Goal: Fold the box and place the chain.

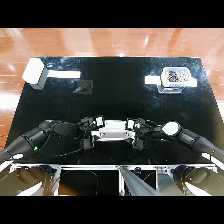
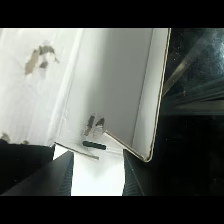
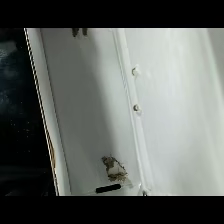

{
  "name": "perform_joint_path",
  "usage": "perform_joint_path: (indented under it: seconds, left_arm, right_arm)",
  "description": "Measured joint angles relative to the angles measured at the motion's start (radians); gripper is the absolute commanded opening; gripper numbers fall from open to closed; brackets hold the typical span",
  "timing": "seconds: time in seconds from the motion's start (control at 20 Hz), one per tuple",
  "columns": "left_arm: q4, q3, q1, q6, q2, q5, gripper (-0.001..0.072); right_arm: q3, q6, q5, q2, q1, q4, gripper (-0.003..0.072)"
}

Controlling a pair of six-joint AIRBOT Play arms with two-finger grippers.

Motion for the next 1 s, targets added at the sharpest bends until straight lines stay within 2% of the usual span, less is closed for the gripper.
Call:
perform_joint_path:
  seconds: [0.35, 0.75, 1.0]
  left_arm:
    - [-0.015, 0.000, -0.001, 0.000, -0.007, -0.044, 0.0405]
    - [-0.020, 0.001, -0.001, 0.003, -0.008, 0.025, 0.0406]
    - [-0.041, 0.001, -0.001, 0.005, -0.010, 0.026, 0.0406]
  right_arm:
    - [0.000, 0.000, -0.001, 0.000, 0.000, 0.001, 0.0600]
    - [0.000, 0.000, 0.003, 0.000, 0.000, 0.000, 0.0600]
    - [0.000, 0.000, 0.001, 0.000, 0.000, 0.000, 0.0600]
